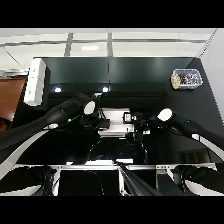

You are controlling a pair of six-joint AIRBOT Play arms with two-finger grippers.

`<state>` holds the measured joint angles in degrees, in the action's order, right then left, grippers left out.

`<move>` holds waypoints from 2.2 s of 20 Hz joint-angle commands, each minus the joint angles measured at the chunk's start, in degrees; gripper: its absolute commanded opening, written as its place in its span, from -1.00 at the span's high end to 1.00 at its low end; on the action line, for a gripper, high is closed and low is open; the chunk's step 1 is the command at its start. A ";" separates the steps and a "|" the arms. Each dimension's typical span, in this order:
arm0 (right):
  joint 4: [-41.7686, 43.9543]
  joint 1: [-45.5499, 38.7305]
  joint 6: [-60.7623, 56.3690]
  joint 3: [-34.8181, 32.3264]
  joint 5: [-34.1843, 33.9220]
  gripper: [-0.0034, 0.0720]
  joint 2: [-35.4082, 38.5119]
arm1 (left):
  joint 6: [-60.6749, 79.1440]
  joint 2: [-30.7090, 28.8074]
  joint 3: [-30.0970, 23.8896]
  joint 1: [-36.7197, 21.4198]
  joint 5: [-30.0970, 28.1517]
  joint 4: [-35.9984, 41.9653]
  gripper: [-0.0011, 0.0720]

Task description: Fold the box and place the chain.

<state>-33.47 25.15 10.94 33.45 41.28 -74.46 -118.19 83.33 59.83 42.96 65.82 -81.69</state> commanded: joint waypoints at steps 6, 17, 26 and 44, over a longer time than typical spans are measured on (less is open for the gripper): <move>0.00 -0.02 0.00 0.04 0.04 0.73 0.02 | -6.99 2.99 2.95 3.50 1.36 -2.89 0.17; 0.00 -0.02 0.00 0.04 0.04 0.73 0.02 | -7.45 2.99 2.95 3.76 0.17 -2.16 -0.30; 0.00 -0.02 0.00 0.04 0.04 0.73 0.02 | -8.31 2.99 2.95 3.78 -1.05 -2.89 0.90; -11.17 -4.92 -9.03 0.04 9.33 -0.98 11.28 | -9.49 2.97 2.95 3.80 -0.81 -2.97 0.90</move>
<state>-42.09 21.63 3.01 33.47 48.42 -65.17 -126.50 86.35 62.74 46.78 64.95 -84.38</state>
